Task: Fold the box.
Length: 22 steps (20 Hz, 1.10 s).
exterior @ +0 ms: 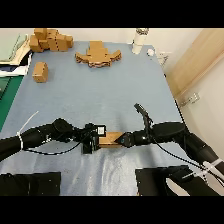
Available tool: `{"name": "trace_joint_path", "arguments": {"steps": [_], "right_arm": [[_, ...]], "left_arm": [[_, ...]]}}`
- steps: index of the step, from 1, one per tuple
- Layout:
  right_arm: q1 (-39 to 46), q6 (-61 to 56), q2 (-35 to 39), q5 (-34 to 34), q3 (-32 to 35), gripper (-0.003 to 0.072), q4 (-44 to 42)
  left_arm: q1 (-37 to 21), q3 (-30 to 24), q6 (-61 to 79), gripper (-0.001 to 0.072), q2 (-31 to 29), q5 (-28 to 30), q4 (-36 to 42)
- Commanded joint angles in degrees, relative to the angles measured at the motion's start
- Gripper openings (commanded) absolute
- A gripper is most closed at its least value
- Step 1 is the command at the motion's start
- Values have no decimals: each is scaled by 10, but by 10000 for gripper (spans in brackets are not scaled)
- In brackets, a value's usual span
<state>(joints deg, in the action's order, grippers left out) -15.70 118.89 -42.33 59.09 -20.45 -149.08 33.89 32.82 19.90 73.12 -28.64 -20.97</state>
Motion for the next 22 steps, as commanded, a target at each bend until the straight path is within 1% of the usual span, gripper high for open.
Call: {"name": "trace_joint_path", "arguments": {"steps": [1, 4, 6, 16, 20, 22], "right_arm": [[30, 87, -55, 57, 1, -2, -46], [36, 120, -96, 60, 0, -1, -64], [36, 131, -110, 59, 0, -2, -68], [36, 141, -113, 24, 0, -1, -71], [36, 141, -114, 27, 1, -1, -70], [36, 142, -125, 29, 1, -2, -70]], "left_arm": [[0, 0, 0, 528, 0, 0, 0], [0, 0, 0, 528, 0, 0, 0], [0, 0, 0, 527, 0, 0, 0], [0, 0, 0, 528, 0, 0, 0], [0, 0, 0, 527, 0, 0, 0], [0, 0, 0, 528, 0, 0, 0]]}}
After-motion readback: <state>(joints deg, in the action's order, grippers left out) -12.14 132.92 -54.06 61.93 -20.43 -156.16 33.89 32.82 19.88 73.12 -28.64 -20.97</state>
